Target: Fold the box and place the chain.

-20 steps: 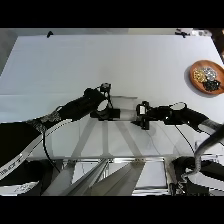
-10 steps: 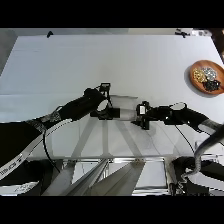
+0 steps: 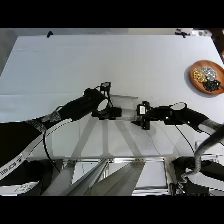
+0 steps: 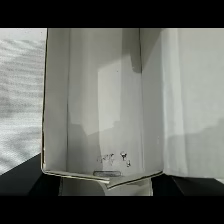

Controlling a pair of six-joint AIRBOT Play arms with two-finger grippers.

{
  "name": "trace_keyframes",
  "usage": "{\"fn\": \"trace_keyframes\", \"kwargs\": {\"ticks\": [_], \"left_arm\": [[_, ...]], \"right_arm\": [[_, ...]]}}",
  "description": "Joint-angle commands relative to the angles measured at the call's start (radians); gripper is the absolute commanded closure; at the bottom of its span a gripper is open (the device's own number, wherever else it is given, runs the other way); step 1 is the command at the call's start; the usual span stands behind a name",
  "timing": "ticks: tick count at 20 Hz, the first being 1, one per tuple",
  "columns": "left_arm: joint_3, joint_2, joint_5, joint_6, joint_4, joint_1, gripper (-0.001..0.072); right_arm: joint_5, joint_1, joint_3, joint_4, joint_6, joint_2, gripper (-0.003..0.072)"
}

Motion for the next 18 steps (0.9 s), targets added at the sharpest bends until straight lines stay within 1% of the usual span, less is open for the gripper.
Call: {"fn": "trace_keyframes", "kwargs": {"ticks": [1, 4, 5, 6, 7, 11, 13, 14, 15, 16, 17, 18], "left_arm": [[0.000, 0.000, -0.026, 0.003, 0.012, 0.001, 0.0389], [0.000, 0.000, -0.026, 0.003, 0.020, 0.002, 0.0393], [0.000, 0.000, -0.025, 0.003, 0.020, 0.002, 0.0441], [0.000, 0.000, -0.026, 0.003, 0.020, 0.002, 0.0621], [0.000, 0.000, -0.026, 0.004, 0.021, 0.002, 0.0698], [0.000, 0.000, -0.043, 0.004, 0.023, 0.002, 0.0702], [0.000, 0.002, -0.046, 0.035, 0.022, 0.002, 0.0691], [0.000, 0.008, -0.046, 0.076, 0.019, 0.002, 0.0569], [0.000, 0.018, -0.046, 0.125, 0.019, 0.001, 0.0262], [0.000, 0.029, -0.047, 0.129, 0.021, 0.002, 0.0122], [0.000, 0.042, -0.049, 0.129, 0.025, 0.010, 0.0149], [0.000, 0.054, -0.053, 0.127, 0.027, 0.017, 0.0148]], "right_arm": [[0.000, 0.001, 0.000, 0.003, 0.002, 0.000, 0.0265], [0.000, 0.001, 0.000, 0.002, 0.002, 0.000, 0.0265], [0.000, 0.001, 0.000, 0.003, 0.002, 0.000, 0.0265], [0.000, 0.001, 0.000, 0.002, 0.002, 0.000, 0.0265], [0.000, 0.001, 0.000, 0.002, 0.002, 0.000, 0.0265], [0.000, 0.001, 0.000, 0.002, 0.002, 0.000, 0.0265], [0.000, 0.001, 0.000, 0.003, 0.002, 0.000, 0.0265], [0.000, 0.001, 0.000, 0.002, 0.002, 0.000, 0.0265], [0.000, 0.001, 0.000, 0.002, 0.002, 0.000, 0.0265], [0.000, 0.001, 0.000, 0.003, 0.002, 0.000, 0.0265], [0.000, 0.001, 0.000, 0.003, 0.002, 0.000, 0.0265], [0.000, 0.001, 0.000, 0.003, 0.002, 0.000, 0.0265]]}}
